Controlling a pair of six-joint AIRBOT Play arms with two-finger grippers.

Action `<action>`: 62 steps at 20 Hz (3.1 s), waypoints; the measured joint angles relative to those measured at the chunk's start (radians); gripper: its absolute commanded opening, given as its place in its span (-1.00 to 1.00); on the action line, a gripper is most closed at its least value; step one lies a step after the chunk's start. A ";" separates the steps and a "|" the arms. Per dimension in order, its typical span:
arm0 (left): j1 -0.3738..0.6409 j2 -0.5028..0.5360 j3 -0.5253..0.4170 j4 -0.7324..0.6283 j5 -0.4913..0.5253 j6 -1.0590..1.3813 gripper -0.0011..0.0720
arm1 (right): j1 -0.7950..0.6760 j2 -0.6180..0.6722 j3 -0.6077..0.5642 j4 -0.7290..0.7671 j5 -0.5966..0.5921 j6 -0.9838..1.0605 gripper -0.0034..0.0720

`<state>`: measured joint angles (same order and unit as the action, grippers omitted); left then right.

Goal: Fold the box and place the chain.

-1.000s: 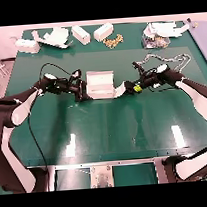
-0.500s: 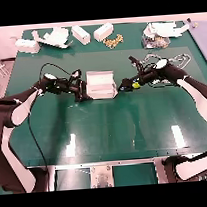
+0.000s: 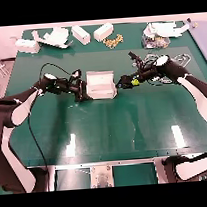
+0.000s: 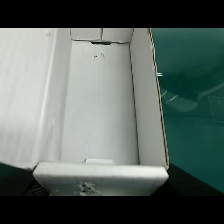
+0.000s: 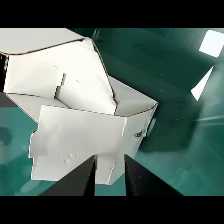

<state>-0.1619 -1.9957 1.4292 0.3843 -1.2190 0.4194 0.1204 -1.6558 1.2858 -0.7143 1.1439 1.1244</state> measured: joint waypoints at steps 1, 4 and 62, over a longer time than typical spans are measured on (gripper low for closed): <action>0.000 0.000 0.000 0.000 0.000 0.000 0.61 | 0.002 0.000 0.000 0.000 -0.005 0.000 0.04; 0.000 0.000 0.000 0.000 0.000 0.000 0.61 | 0.011 0.000 0.000 0.000 -0.032 0.002 0.05; 0.001 0.000 0.000 -0.001 0.001 -0.002 0.61 | 0.258 -0.057 0.168 -0.485 -0.129 0.539 0.17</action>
<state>-0.1612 -1.9957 1.4296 0.3832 -1.2179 0.4175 0.3782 -1.7130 1.4536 -1.1995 1.0153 1.6634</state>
